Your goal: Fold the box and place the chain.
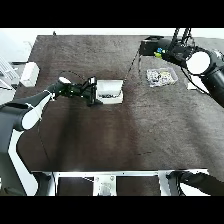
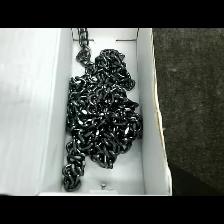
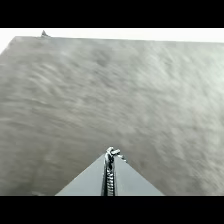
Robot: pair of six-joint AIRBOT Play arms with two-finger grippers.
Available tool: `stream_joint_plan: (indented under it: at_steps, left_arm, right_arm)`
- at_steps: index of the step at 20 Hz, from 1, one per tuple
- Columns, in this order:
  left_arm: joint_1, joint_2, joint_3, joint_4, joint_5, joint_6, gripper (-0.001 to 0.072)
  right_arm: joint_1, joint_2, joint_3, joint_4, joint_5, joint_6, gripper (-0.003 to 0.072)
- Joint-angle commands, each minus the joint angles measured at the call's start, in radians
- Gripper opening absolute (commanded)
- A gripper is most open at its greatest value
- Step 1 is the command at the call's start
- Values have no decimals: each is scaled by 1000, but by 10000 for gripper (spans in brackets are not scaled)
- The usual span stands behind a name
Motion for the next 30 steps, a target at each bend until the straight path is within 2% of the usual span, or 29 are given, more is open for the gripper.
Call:
stream_joint_plan:
  at_steps: [1,9,14,19,23,27,28,30]
  left_arm:
    - [0,0,0,0,0,0,396]
    - [0,0,0,0,0,0,396]
    - [0,0,0,0,0,0,396]
    - [0,1,0,0,0,0,396]
    - [0,0,0,0,0,0,396]
    - [0,0,0,0,0,0,396]
    - [0,0,0,0,0,0,396]
    - [0,0,0,0,0,0,396]
  right_arm:
    - [82,51,1,-29,-50,-1,8]
    - [198,58,6,-42,-110,0,9]
    - [206,12,-3,-41,-117,1,9]
    - [204,-46,-133,-42,-120,8,9]
    - [204,-161,-246,-41,-175,8,9]
    - [204,-286,-263,12,-182,8,10]
    - [204,-291,-263,15,-181,8,38]
    - [197,-279,-254,15,-179,7,323]
